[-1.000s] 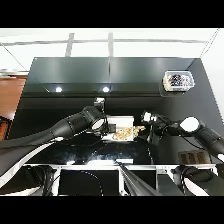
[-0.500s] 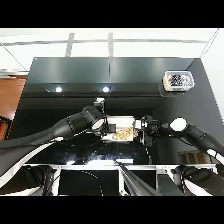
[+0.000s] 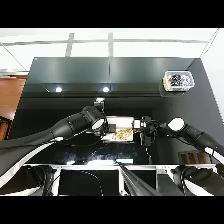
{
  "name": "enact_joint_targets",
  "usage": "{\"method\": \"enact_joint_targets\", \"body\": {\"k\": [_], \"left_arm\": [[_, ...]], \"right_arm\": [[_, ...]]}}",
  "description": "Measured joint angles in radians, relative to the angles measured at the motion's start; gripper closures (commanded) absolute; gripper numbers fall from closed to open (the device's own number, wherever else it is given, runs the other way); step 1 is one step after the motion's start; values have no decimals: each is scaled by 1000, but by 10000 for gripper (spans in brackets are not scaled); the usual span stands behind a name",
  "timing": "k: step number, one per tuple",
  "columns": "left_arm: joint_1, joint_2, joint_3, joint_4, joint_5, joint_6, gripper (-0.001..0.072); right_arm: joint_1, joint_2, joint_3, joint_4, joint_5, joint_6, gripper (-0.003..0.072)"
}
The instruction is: Fold the box and place the chain.
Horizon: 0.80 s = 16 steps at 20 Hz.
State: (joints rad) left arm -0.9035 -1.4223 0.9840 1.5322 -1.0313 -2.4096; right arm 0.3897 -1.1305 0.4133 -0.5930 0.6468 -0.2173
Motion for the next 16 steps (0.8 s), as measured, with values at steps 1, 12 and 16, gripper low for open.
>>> {"method": "enact_joint_targets", "body": {"k": [1, 12, 16], "left_arm": [[0, 0, 0, 0, 0, 0, 680], [0, 0, 0, 0, 1, 0, 680], [0, 0, 0, 0, 2, 0, 680]], "right_arm": [[0, 0, 0, 0, 3, 8, 676], [-71, 159, 35, -63, 84, 301, 677], [-78, 201, 126, -172, 229, 550, 676]]}}
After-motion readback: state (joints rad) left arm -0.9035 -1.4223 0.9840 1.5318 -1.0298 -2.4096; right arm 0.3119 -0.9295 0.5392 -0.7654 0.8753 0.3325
